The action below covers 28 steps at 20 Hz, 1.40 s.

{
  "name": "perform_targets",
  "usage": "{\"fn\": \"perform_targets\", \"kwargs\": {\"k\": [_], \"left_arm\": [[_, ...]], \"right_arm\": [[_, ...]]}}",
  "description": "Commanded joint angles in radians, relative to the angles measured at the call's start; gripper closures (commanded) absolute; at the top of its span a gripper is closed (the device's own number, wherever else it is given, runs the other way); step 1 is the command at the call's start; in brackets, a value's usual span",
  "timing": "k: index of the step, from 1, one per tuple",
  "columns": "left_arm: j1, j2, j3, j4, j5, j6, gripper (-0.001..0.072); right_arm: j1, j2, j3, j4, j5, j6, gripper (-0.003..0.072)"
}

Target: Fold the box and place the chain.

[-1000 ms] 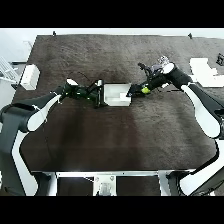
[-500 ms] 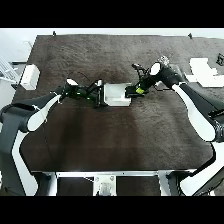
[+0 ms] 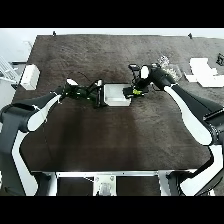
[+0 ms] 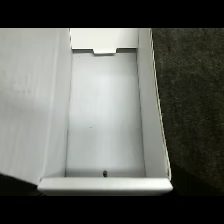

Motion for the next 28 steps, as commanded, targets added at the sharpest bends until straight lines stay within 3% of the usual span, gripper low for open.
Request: {"fn": "perform_targets", "kwargs": {"k": [1, 4, 6, 15, 20, 24, 28], "left_arm": [[0.001, 0.0, 0.0, 0.0, 0.0, 0.0, 0.0362], [0.001, 0.0, 0.0, 0.0, 0.0, 0.0, 0.0363], [0.001, 0.0, 0.0, 0.0, 0.0, 0.0, 0.0363], [0.001, 0.0, 0.0, 0.0, 0.0, 0.0, 0.0362], [0.001, 0.0, 0.0, 0.0, -0.001, 0.0, 0.0362], [0.001, 0.0, 0.0, 0.0, -0.001, 0.0, 0.0362], [0.001, 0.0, 0.0, 0.0, -0.001, 0.0, 0.0362]], "right_arm": [[0.042, 0.0, 0.005, -0.084, 0.002, 0.096, 0.0171], [0.06, 0.0, 0.005, -0.116, 0.003, 0.153, 0.0172], [0.066, 0.0, 0.005, -0.128, 0.003, 0.178, 0.0217], [0.08, -0.002, 0.005, -0.129, 0.022, 0.237, 0.0224], [0.082, -0.031, 0.005, -0.139, 0.037, 0.256, 0.0302], [0.083, -0.031, 0.005, -0.139, 0.036, 0.272, 0.0307], [0.084, -0.031, 0.005, -0.144, 0.035, 0.29, 0.0397]]}}
